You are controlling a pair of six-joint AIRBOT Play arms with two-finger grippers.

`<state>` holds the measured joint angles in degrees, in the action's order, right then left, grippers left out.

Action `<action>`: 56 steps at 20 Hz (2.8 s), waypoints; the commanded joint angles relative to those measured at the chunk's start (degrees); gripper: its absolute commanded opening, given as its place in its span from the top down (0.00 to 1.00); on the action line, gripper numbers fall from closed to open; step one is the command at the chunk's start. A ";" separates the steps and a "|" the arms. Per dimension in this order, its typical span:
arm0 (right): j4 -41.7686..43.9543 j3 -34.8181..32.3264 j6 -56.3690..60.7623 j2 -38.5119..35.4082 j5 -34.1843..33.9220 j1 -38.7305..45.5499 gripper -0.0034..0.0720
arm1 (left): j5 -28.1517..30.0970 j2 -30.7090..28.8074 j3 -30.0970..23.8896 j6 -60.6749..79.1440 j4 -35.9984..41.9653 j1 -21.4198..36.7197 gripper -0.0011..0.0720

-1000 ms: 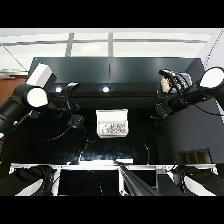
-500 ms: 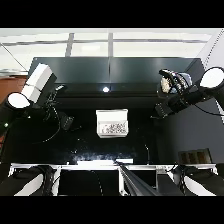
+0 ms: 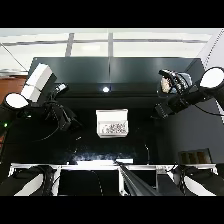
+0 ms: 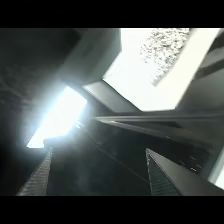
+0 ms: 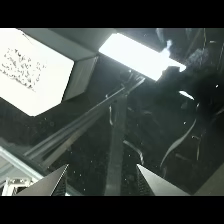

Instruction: Fold the box and place the chain.

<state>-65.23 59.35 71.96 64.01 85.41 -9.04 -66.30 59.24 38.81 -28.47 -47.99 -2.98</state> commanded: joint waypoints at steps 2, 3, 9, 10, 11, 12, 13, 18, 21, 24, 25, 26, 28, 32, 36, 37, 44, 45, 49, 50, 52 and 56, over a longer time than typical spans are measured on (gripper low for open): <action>-0.04 -0.02 -0.35 -0.04 0.46 0.00 0.01 | 2.67 0.04 -0.07 3.06 1.22 0.02 0.01; -0.15 -0.02 -0.35 -0.04 -0.35 0.00 0.02 | 2.27 0.04 -0.33 4.17 1.51 0.02 0.01; -1.49 -0.02 -0.35 -0.04 -6.25 0.00 0.02 | 1.31 0.22 -1.68 13.90 2.51 0.02 0.01; -1.51 -0.02 -0.35 -0.04 -6.84 0.00 0.02 | 1.33 0.44 -1.68 13.94 2.51 0.02 0.04; -1.51 -0.02 -0.35 -0.04 -7.23 0.00 0.02 | 1.33 0.59 -1.68 13.94 3.21 0.02 0.05; -1.51 -0.02 -0.35 -0.04 -7.13 0.00 0.02 | 1.38 0.61 -1.66 13.94 4.61 0.04 0.05; -1.51 -0.02 -0.35 -0.04 -7.10 0.00 0.02 | 1.38 0.61 -1.66 13.92 6.64 0.04 0.05; -1.77 -0.02 -0.37 -0.04 -7.26 0.00 0.02 | 2.97 0.66 -1.70 13.92 13.94 -0.37 0.02; -2.38 -0.02 -0.31 -0.04 -6.95 0.00 0.02 | 4.76 0.72 -2.38 15.85 6.69 -3.15 0.01; -2.45 -0.02 -0.31 -0.04 -6.56 0.00 0.02 | 2.69 0.70 -5.73 24.26 5.84 -7.78 0.01; -2.45 -0.02 -0.33 -0.04 -6.45 0.00 0.02 | 4.70 0.70 -7.61 25.51 5.55 -9.03 0.01; -2.45 -0.02 -0.33 -0.04 -6.36 0.00 0.02 | 7.93 0.70 -9.29 25.70 5.81 -9.53 0.01; -2.45 -0.02 -0.33 -0.04 -6.38 0.00 0.02 | 13.79 0.74 -12.11 30.23 8.66 -10.01 0.01; -2.43 -0.02 -0.31 -0.04 -7.23 0.00 0.02 | 15.13 2.75 -13.44 42.62 16.39 -9.97 0.01; -2.36 -0.02 -0.17 -0.02 -7.06 0.00 0.02 | 14.69 7.43 -13.16 50.86 24.46 -9.97 0.03; -2.36 -0.02 -0.17 -0.02 -6.97 0.00 0.02 | 14.51 7.54 -12.85 51.36 24.30 -9.94 0.04; -2.36 -0.02 -0.17 0.00 -7.48 0.00 0.02 | 16.70 8.35 -12.09 47.52 19.52 -15.17 0.04; -2.36 -0.02 -0.17 0.00 -7.48 0.00 0.02 | 17.92 8.66 -11.82 46.38 19.52 -15.56 0.03; -2.36 -0.02 -0.17 0.00 -7.45 0.00 0.02 | 18.05 10.01 -10.40 44.92 19.52 -15.63 0.03; -2.36 -0.02 -0.17 0.00 -7.45 0.00 0.02 | 18.08 10.32 -10.14 44.92 19.52 -15.91 0.03; -2.36 -0.02 -0.17 0.00 -7.45 0.00 0.02 | 18.10 10.80 -9.57 44.92 19.06 -16.85 0.03; -2.36 -0.02 -0.17 0.00 -7.45 0.00 0.02 | 19.32 11.45 -8.87 44.68 17.33 -19.41 0.03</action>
<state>-67.61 59.35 71.79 64.01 77.95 -9.04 -48.14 70.26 29.45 16.62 -29.61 -20.97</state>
